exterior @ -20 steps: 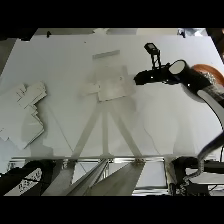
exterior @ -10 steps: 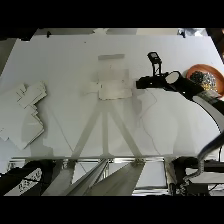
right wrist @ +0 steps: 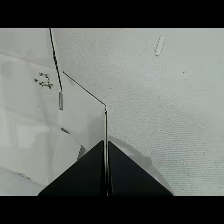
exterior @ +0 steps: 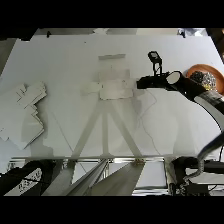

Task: Fold the box and place the chain.

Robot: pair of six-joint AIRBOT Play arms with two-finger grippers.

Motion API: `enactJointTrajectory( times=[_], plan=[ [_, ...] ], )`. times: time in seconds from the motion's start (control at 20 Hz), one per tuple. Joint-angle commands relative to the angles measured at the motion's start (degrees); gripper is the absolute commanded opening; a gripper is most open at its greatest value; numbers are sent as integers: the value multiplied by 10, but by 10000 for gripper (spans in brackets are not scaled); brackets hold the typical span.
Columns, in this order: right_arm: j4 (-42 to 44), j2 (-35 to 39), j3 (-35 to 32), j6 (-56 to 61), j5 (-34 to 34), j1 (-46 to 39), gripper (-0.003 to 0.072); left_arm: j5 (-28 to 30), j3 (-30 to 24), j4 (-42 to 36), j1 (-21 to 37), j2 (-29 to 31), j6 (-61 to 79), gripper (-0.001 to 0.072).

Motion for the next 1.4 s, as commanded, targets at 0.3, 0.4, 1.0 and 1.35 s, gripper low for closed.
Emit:
enactJointTrajectory(
  times=[0.3, 0.4, 1.0, 1.35],
  plan=[
    [-4, 1, 0, 0, 1, 0, 12, 26, 0, -1, 0, 0, -2, 695],
    [-4, 1, 0, 0, 1, 0, 12, 26, 0, -2, 0, -2, -11, 694],
    [-4, 1, 0, 0, 1, 0, 12, -45, 14, -219, -45, -204, 175, 694],
    [-4, 1, 0, 0, 1, 0, 12, -160, 137, -228, -121, -412, 259, 693]
  ],
)
